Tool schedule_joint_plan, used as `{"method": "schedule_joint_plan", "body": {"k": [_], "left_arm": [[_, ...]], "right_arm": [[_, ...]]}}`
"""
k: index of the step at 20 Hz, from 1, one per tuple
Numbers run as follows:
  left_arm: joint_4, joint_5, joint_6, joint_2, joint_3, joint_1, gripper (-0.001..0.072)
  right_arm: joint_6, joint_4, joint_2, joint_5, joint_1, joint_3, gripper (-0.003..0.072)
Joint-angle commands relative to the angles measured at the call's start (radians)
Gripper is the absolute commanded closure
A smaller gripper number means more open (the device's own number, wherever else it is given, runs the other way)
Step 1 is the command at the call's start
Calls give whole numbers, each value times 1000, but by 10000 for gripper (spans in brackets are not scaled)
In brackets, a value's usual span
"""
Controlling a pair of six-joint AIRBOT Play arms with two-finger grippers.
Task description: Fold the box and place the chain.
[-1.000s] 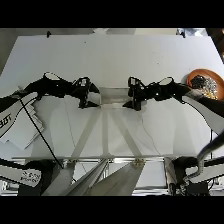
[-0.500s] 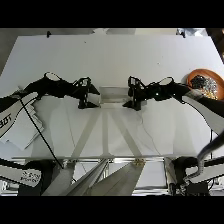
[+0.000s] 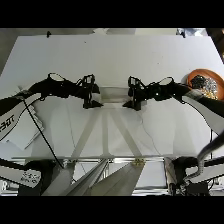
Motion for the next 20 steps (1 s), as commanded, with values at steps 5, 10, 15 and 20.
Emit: {"method": "schedule_joint_plan", "body": {"k": [5, 10, 15, 20], "left_arm": [[25, 110, -71, -33, 2, -51, 13], [27, 113, -73, -33, 2, -51, 26], [55, 115, -73, -33, 2, -64, 526], [110, 113, -72, -32, 2, -87, 566]], "right_arm": [[0, 0, 0, 0, 0, 1, 233], [0, 0, 0, 0, 0, 1, 233], [0, 0, 0, 0, 0, 1, 233], [0, 0, 0, 0, 0, 1, 233]]}}
